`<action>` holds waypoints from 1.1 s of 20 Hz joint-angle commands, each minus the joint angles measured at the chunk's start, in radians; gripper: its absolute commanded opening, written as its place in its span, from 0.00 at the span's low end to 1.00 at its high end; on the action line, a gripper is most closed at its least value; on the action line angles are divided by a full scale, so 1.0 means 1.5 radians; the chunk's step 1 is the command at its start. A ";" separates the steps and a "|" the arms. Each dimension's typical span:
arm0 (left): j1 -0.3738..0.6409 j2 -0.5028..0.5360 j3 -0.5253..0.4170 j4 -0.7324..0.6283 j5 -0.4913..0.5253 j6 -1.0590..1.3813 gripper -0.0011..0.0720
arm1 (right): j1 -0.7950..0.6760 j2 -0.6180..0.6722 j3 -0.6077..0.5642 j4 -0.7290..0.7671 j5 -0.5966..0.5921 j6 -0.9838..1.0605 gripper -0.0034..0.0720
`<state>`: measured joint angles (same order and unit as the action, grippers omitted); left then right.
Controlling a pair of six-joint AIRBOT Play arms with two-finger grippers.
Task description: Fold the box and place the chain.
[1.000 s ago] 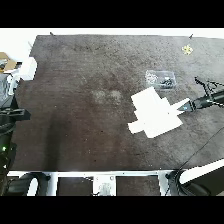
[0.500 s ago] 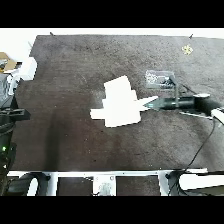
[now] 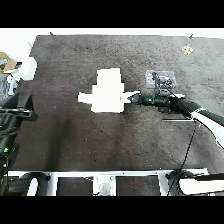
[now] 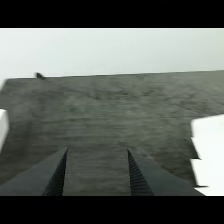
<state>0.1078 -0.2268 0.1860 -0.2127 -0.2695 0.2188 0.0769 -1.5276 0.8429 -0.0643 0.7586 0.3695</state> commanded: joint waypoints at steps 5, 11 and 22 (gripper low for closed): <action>0.000 -0.314 0.184 0.057 -0.248 -0.121 0.58 | 0.019 -0.040 0.022 0.016 -0.013 -0.071 0.04; 0.000 -0.629 0.454 0.254 -0.428 -0.295 0.58 | 0.020 -0.060 0.025 0.017 -0.004 -0.102 0.04; -0.108 -1.112 1.009 0.595 -0.671 -0.602 0.58 | 0.019 -0.061 0.025 0.041 -0.026 -0.164 0.04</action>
